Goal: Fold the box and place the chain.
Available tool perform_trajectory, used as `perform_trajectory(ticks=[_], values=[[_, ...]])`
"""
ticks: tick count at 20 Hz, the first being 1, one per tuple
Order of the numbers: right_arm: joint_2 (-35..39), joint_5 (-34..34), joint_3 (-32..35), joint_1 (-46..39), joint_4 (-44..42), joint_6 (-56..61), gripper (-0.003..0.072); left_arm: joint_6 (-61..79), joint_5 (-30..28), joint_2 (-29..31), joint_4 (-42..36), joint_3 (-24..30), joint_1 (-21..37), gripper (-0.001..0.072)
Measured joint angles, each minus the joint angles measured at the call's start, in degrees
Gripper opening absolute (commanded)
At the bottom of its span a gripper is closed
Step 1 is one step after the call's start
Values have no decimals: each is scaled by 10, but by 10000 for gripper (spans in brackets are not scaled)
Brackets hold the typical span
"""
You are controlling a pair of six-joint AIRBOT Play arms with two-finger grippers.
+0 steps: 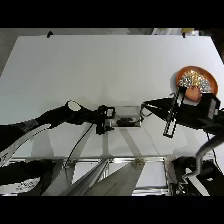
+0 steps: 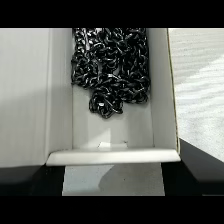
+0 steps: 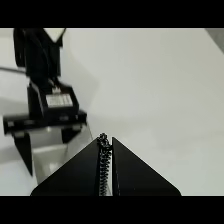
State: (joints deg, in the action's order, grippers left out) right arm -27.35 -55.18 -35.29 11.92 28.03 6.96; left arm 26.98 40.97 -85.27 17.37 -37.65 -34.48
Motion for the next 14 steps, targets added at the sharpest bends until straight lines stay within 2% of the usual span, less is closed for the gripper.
perform_trajectory(ticks=[9, 14], values=[[-3, 2, -5, 0, -134, -13, 17, 0, 0, 0, 0, 0, 0, 256], [-31, -27, -5, 0, -142, -23, 18, 0, 0, 0, 0, 0, 0, 256]])
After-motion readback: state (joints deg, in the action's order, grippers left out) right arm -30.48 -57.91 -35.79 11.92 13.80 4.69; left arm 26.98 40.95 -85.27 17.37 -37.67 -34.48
